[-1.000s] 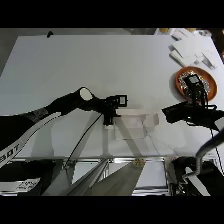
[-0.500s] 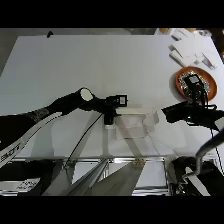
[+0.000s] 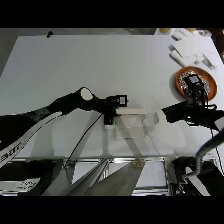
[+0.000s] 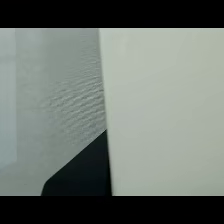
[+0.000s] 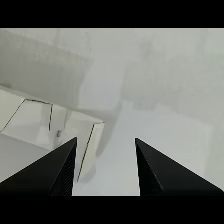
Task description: Fold the box and place the chain.
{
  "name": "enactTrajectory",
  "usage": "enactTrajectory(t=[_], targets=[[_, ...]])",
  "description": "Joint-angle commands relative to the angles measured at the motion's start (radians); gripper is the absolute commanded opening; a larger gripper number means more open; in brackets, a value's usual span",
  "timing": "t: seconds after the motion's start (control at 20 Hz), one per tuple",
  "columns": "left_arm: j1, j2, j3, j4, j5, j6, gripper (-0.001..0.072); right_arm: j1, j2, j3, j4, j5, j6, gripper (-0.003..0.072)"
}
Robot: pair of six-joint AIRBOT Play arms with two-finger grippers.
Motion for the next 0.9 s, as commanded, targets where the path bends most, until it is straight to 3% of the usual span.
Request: enactTrajectory(t=[0.0, 0.1, 0.3, 0.55, 0.65, 0.85], targets=[[0.037, 0.002, 0.068, 0.061, -0.146, 0.013, 0.0003, 0.001, 0.0, 0.001, 0.0, 0.001, 0.0, 0.0409], [0.099, 0.005, 0.109, 0.085, -0.25, 0.0, 0.0003, 0.001, 0.0, 0.001, 0.0, 0.003, 0.0, 0.0409], [0.165, 0.061, 0.094, 0.082, -0.279, -0.081, -0.0005, 0.001, 0.0, 0.001, 0.0, 0.002, 0.0, 0.0408], [0.155, 0.163, -0.095, 0.032, -0.141, -0.043, -0.0004, 0.001, 0.0, 0.001, 0.0, -0.002, 0.0, 0.0407], [0.154, 0.156, -0.105, -0.033, -0.126, 0.018, -0.0002, 0.001, 0.0, 0.0, 0.0, -0.003, 0.0, 0.0407], [0.142, 0.145, -0.105, -0.035, -0.031, 0.026, 0.0001, 0.001, 0.0, 0.001, 0.0, -0.003, 0.001, 0.0407]])
